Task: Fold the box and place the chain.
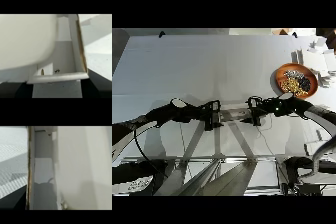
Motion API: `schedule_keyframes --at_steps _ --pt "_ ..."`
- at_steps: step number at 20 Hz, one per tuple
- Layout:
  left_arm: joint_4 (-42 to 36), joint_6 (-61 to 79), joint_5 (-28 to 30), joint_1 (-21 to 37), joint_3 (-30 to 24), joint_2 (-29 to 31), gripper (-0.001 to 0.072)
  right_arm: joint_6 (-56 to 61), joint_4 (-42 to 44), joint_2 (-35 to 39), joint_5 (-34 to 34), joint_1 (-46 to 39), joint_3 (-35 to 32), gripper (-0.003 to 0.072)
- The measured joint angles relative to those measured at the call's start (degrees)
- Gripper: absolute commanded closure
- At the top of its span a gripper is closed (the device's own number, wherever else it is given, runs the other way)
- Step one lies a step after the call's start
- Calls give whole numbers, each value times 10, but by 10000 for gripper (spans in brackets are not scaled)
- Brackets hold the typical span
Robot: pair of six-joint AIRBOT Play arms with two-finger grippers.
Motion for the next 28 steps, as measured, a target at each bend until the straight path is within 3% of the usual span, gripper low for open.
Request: schedule_keyframes --at_steps 1,28 --pt "0 4 -1 0 0 0 515 0 0 0 0 0 0 144" --pt "0 14 -9 0 0 0 497 0 2 0 -2 0 0 144"
